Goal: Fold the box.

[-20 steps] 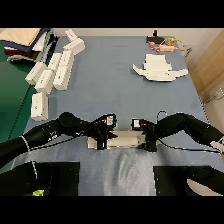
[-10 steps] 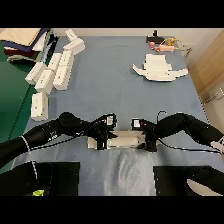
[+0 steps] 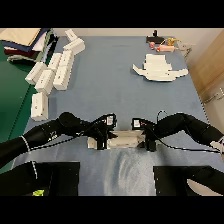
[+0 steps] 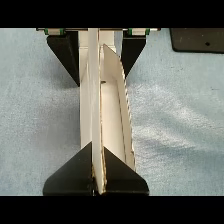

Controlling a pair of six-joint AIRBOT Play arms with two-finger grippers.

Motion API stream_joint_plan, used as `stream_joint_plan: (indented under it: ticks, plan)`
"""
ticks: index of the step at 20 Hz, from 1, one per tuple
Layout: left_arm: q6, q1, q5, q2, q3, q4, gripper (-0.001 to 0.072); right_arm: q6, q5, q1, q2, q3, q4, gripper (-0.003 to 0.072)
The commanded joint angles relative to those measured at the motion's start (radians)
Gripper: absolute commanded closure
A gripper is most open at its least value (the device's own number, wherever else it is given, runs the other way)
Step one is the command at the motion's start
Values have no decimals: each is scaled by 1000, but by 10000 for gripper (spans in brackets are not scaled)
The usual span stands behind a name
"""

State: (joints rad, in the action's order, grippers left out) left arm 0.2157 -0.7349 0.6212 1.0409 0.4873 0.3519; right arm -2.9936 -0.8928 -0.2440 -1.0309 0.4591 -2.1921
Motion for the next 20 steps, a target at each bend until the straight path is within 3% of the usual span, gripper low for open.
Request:
stream_joint_plan:
  ticks: [1, 6, 7, 8, 9, 11, 13, 17, 20]
  plan:
    - [0, 0, 0, 0, 0, 0, 697, 1, -6, -1, 0, 0, -3, 180]
    - [0, 1, -12, 0, 0, 0, 694, 1, -6, -1, 0, 0, -3, 179]
    - [-7, 1, -10, -2, 0, 0, 605, 1, -6, -1, 0, 0, -3, 180]
    - [-39, 1, -14, -8, 0, 0, 350, 1, -6, -1, 0, 0, -3, 180]
    - [-118, 3, -18, -18, 0, 1, 232, 1, -6, -1, 0, 0, -3, 180]
    - [-234, 13, -15, -50, 0, 35, 229, 1, -6, -1, 0, 0, -3, 180]
    - [-385, 34, 39, -108, 0, 158, 229, 1, -6, -1, 0, 0, -3, 180]
    - [-814, 97, 295, -278, 0, 467, 229, 1, -6, -1, 0, 0, -3, 180]
    - [-1024, 117, 449, -411, 0, 521, 255, 1, -6, -1, 0, 0, -3, 180]
